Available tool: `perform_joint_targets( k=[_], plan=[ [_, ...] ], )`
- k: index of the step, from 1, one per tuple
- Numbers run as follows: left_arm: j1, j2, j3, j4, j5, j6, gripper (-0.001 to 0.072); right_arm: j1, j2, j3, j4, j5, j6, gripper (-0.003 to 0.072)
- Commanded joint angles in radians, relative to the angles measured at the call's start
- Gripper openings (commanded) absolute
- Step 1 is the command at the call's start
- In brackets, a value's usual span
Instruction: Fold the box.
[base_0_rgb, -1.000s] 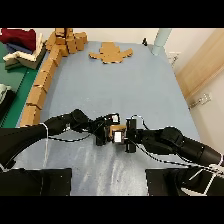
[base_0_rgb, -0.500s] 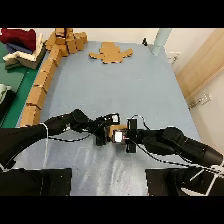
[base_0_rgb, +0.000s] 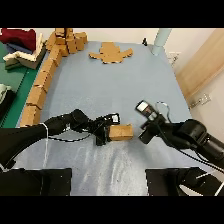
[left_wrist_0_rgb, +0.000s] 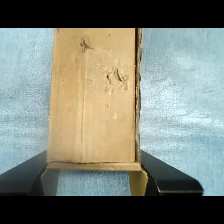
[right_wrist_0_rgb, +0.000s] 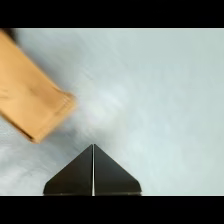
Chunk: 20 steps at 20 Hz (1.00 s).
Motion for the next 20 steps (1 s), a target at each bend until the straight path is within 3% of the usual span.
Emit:
perform_joint_targets(
  k=[1, 9, 13, 18, 20],
  plan=[
    [0.0, 0.0, 0.001, 0.0, 0.0, 0.0, 0.0374, -0.116, -0.021, 0.009, -0.054, -0.156, 0.314, 0.0006],
    [0.001, 0.001, 0.002, 0.0, 0.002, 0.001, 0.0374, -0.159, -0.077, 0.009, 0.164, -0.153, 0.439, 0.0006],
    [0.002, 0.004, 0.014, 0.003, 0.008, -0.01, 0.0374, -0.159, -0.077, 0.009, 0.185, -0.153, 0.439, 0.0006],
    [0.02, 0.064, 0.062, 0.045, 0.048, -0.262, 0.0374, -0.159, -0.077, 0.009, 0.185, -0.153, 0.439, 0.0006],
    [0.059, 0.066, 0.108, 0.143, 0.099, -0.43, 0.0374, -0.159, -0.077, 0.009, 0.185, -0.153, 0.439, 0.0006]
  ],
)
